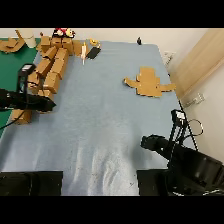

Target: Fold the box.

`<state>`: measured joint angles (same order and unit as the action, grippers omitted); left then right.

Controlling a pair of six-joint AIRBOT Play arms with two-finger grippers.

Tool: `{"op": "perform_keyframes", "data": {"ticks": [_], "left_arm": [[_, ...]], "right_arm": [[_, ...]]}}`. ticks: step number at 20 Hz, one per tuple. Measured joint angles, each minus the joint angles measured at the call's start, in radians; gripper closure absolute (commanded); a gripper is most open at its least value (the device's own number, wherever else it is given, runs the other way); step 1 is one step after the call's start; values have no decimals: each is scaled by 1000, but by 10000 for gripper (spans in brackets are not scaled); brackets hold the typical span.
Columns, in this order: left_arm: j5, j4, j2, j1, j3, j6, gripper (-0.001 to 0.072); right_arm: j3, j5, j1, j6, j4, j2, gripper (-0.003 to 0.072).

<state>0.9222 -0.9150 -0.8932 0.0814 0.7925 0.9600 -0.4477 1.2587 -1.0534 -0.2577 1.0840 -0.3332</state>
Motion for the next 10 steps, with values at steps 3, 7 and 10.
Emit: {"op": "perform_keyframes", "data": {"ticks": [3,7,10], "left_arm": [[-19,14,-31,172,16,18,697],[-61,23,-130,321,51,59,697],[-79,43,-211,373,78,77,697]], "right_arm": [[-79,-69,173,-222,117,-122,686],[-229,-160,402,-613,366,-420,686],[-341,-196,470,-824,476,-632,686]]}}
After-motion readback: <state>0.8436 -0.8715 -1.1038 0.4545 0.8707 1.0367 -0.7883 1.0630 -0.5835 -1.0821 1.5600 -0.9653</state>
